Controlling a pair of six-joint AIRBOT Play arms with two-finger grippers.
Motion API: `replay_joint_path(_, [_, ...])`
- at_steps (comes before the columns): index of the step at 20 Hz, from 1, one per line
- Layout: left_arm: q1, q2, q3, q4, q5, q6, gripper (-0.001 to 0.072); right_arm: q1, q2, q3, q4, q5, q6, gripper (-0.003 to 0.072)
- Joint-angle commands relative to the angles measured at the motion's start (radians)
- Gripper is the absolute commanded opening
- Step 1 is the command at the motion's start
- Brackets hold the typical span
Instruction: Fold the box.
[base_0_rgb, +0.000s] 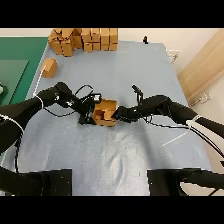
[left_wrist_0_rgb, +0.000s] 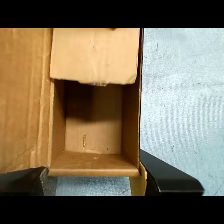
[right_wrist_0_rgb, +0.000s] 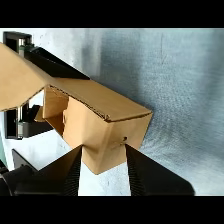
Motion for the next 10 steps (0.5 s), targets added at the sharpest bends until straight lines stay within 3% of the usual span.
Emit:
replay_joint_path(1, [0.000,0.001,0.001,-0.001,0.000,-0.001,0.0168,0.035,-0.020,0.037,-0.114,0.006,0.142,0.0436])
replay_joint_path(10, [0.000,0.001,0.001,-0.001,0.000,-0.004,0.0168,0.201,-0.084,0.254,-0.636,-0.084,0.785,0.0432])
